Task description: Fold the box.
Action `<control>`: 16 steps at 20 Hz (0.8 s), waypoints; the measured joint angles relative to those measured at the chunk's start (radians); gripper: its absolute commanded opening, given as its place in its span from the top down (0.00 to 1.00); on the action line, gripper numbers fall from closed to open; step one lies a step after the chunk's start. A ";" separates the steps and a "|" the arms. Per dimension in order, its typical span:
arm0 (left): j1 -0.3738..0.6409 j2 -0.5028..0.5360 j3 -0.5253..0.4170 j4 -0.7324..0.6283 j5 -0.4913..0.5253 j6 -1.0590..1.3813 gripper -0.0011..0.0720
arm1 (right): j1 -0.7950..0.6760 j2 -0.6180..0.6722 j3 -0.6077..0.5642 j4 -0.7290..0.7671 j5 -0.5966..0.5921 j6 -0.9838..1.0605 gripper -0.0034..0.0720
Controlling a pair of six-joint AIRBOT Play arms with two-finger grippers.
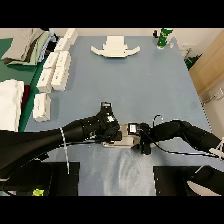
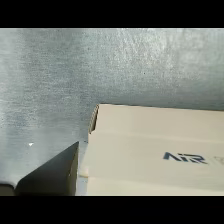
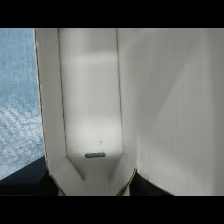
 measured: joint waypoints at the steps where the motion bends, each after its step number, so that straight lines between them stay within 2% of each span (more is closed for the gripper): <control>1: -0.004 -0.005 0.000 0.004 0.000 0.003 0.77 | 0.000 0.000 0.000 0.000 0.000 0.000 0.36; 13: -0.016 -0.041 -0.001 0.046 0.025 0.006 0.79 | 0.000 0.000 0.000 0.000 0.000 0.000 0.36; 14: -0.016 -0.044 -0.001 0.046 0.026 0.005 0.84 | 0.000 0.000 0.000 0.000 0.000 0.000 0.36; 15: -0.016 -0.047 -0.001 0.047 0.024 0.005 0.84 | 0.000 0.000 0.000 0.000 0.000 0.000 0.36; 16: -0.016 -0.050 -0.001 0.046 0.025 0.002 0.94 | 0.000 0.000 0.000 0.000 0.000 0.000 0.36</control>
